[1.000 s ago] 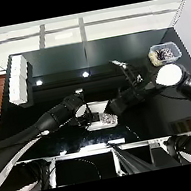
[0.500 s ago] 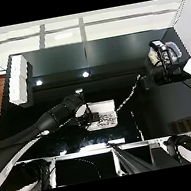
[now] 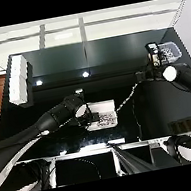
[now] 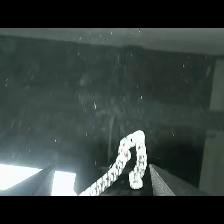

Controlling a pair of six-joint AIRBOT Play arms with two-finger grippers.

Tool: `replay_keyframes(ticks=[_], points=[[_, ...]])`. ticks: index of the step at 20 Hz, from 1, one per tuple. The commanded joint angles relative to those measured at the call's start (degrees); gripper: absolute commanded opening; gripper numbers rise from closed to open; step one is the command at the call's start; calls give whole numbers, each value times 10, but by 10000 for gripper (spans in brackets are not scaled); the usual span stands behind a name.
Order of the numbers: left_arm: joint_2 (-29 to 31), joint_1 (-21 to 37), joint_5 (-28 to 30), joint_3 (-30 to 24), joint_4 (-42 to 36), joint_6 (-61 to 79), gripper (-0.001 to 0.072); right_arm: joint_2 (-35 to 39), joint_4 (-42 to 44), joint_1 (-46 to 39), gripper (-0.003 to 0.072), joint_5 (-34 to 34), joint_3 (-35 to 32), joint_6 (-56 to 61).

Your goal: Fold the box and place the chain.

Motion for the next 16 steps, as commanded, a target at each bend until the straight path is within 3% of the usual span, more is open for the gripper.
replay_keyframes(ticks=[1,9,12,14,16], points=[[0,0,0,0,0,0,28,-44,-13,8,693,-47,-1,35],[0,0,0,0,0,0,28,-79,-86,8,691,-9,20,131],[0,0,0,0,0,0,29,-80,-107,8,632,7,20,157],[0,0,0,0,0,0,29,-82,-111,8,577,18,20,160],[0,0,0,0,0,0,28,-82,-110,8,337,29,20,160]])
